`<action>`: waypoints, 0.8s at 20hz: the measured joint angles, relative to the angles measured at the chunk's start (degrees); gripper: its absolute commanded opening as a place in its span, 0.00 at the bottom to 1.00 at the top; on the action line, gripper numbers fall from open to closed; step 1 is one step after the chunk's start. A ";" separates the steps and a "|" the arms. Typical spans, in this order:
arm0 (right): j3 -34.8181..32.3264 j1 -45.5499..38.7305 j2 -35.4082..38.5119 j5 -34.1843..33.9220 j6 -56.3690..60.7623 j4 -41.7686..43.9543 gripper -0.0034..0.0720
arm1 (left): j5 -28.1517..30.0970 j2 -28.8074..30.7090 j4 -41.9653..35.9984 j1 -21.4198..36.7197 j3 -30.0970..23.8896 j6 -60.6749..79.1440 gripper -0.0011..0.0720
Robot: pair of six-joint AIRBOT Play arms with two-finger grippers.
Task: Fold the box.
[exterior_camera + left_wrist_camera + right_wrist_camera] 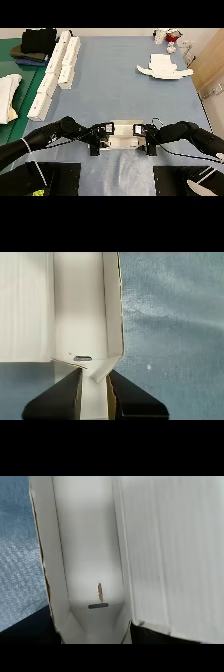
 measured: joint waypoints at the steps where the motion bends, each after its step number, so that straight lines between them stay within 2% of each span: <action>1: 0.00 0.00 0.00 0.00 0.00 0.02 0.66 | 0.44 -0.39 -0.63 -0.39 0.11 0.70 0.32; 12: 0.00 0.00 0.02 -0.02 0.00 0.00 0.66 | 3.63 -2.23 -6.82 -2.71 0.35 5.31 0.33; 13: 0.00 0.00 0.02 -0.02 0.00 0.02 0.66 | 3.63 -2.23 -7.37 -2.82 0.35 5.44 0.42; 14: 0.00 0.00 0.02 -0.02 0.00 0.02 0.66 | 3.72 -2.23 -7.69 -2.91 0.28 5.62 0.67; 15: 0.00 0.00 0.02 -0.02 -0.07 0.02 0.66 | 3.82 -2.23 -8.04 -2.97 0.26 5.77 0.84; 16: 0.02 0.00 0.02 -0.02 -0.22 0.00 0.66 | 3.98 -2.23 -8.31 -3.04 0.26 5.81 0.83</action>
